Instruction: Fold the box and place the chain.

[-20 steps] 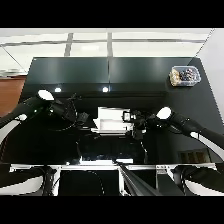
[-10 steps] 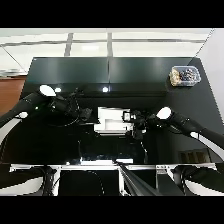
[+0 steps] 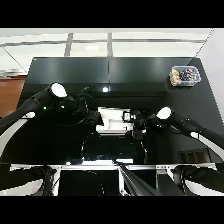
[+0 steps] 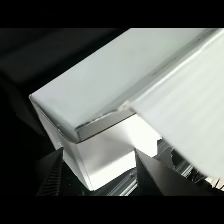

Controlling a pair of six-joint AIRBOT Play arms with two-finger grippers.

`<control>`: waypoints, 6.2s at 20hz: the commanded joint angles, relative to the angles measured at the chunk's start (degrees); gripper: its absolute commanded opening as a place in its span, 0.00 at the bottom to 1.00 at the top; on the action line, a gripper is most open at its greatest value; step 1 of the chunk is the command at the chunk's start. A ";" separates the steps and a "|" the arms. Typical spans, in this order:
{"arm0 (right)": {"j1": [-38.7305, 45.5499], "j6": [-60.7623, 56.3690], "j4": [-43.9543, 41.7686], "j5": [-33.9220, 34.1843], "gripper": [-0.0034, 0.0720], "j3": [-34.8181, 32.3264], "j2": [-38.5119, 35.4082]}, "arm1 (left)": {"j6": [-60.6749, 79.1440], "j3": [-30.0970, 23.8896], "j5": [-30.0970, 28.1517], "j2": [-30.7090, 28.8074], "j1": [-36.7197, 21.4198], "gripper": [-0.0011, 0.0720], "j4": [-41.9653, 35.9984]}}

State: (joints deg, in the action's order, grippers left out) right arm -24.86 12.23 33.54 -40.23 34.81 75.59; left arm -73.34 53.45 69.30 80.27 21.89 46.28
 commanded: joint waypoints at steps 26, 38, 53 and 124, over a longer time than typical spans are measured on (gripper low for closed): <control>-0.02 0.00 -0.02 -0.02 0.21 0.00 0.04 | -40.11 3.76 -6.27 0.22 18.95 0.70 40.98; -0.02 0.00 0.00 -0.02 0.21 0.00 0.04 | -57.02 7.15 -4.26 1.66 24.24 0.70 45.13; -0.02 0.00 0.04 -0.04 0.21 0.00 0.04 | -58.77 7.28 -7.50 4.85 25.03 0.05 41.64; -0.50 -25.81 -2.67 -4.66 0.06 0.15 -3.50 | -59.63 7.21 -6.86 4.85 24.96 0.05 41.72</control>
State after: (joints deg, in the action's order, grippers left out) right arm -25.39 -3.75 30.41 -44.62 34.87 72.62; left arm -133.03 60.69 62.26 85.12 46.85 87.74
